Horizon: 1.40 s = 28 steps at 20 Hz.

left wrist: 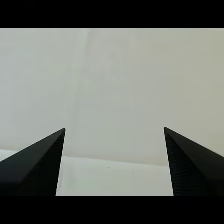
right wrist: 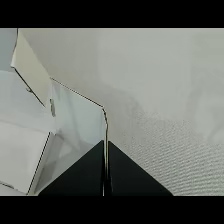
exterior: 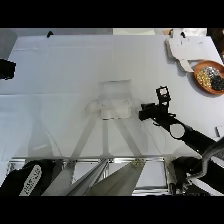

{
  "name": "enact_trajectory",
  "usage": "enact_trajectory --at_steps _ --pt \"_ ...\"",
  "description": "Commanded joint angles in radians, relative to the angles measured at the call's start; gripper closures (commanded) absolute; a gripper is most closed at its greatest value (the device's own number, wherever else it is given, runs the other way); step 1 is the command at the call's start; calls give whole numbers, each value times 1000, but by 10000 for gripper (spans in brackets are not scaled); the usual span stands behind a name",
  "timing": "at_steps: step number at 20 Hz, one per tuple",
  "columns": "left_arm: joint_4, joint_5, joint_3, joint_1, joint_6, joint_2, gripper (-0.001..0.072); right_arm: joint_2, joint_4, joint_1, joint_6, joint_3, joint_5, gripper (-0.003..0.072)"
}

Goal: Fold the box and place the chain.

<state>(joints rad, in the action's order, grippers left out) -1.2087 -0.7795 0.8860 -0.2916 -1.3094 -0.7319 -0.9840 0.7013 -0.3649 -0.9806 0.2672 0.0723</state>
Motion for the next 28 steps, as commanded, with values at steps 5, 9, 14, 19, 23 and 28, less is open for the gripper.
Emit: enact_trajectory --at_steps 5,9,14,19,23,28 --pt "0 0 1 0 0 1 16 -30 -9 -1 -33 -1 -2 679" --pt "0 0 1 0 0 1 16 -30 -9 -1 -33 -1 -2 679" --pt "0 0 1 0 0 1 16 -30 -9 -1 -33 -1 -2 679" --pt "51 1 1 0 0 0 16 -30 -9 -1 -33 -1 -2 679" --pt "170 -11 1 1 5 -3 62 -30 -9 -1 -33 -1 -2 679" --pt "177 -87 1 130 281 -61 216 -30 -9 -1 -33 -1 -1 679"
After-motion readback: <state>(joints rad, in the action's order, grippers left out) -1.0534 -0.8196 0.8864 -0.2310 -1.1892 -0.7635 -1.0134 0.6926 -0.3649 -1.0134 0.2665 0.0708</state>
